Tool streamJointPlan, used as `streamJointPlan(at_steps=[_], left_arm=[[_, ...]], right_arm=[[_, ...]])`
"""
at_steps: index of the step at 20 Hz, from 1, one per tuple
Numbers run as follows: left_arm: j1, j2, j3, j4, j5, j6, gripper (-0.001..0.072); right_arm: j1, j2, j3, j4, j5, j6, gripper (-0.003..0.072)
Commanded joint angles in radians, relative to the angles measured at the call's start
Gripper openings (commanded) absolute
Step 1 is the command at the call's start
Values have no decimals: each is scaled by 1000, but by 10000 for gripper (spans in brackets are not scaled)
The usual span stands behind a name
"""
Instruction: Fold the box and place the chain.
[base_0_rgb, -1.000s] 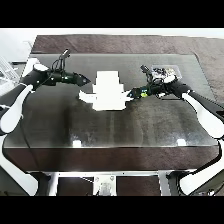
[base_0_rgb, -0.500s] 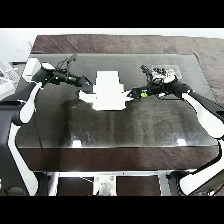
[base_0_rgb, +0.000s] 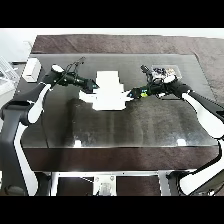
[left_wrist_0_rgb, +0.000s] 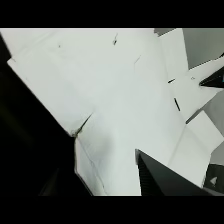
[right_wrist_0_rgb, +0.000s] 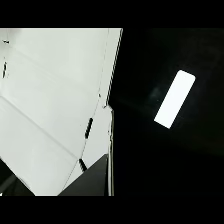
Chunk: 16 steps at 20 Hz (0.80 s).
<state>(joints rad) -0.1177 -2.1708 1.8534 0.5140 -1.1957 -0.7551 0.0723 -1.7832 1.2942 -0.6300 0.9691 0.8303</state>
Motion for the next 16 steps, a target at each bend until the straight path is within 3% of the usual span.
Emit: streamJointPlan(at_steps=[1,14,16], left_arm=[[-11,-7,6,-6,11,4,508],[-11,-24,6,-88,5,31,506],[-11,-24,6,-88,-1,30,469]], right_arm=[[1,0,1,0,0,-1,5],[1,0,1,0,0,-3,5],[1,0,1,0,0,-3,5]])
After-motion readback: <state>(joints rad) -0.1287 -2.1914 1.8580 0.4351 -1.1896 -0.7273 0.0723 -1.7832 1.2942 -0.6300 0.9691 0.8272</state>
